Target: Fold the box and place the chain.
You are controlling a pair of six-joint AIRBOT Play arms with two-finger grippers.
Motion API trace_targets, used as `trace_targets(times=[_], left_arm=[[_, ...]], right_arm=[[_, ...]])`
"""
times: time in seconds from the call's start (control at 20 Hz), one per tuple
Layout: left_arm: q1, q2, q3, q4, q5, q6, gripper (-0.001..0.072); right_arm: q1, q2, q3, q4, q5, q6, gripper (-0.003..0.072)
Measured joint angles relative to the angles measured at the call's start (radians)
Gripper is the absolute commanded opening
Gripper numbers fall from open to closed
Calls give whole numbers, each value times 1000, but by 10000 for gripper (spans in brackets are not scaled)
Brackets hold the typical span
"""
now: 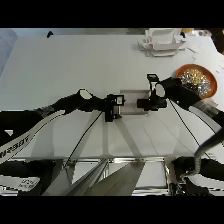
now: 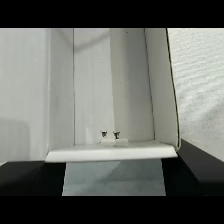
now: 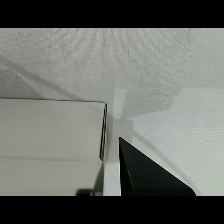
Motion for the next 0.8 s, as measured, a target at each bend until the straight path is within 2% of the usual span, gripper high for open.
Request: trace_targets(times=[0.2, 0.25, 0.3, 0.5, 0.65, 0.75, 0.8], left_arm=[[0, 0, 0, 0, 0, 0, 83], [0, 0, 0, 0, 0, 0, 83], [0, 0, 0, 0, 0, 0, 83], [0, 0, 0, 0, 0, 0, 83], [0, 0, 0, 0, 0, 0, 83], [0, 0, 0, 0, 0, -1, 83], [0, 0, 0, -1, 1, -1, 83]], right_arm=[[6, -13, -1, -14, 7, 0, 146], [8, -14, -2, -15, 6, 0, 69], [9, -16, -2, -15, 5, 0, 54], [12, -28, -2, -22, 9, 2, 56], [13, -38, -3, -26, 11, 0, 73], [14, -43, -5, -32, 3, -7, 181], [13, -43, -5, -32, 5, -8, 178]])
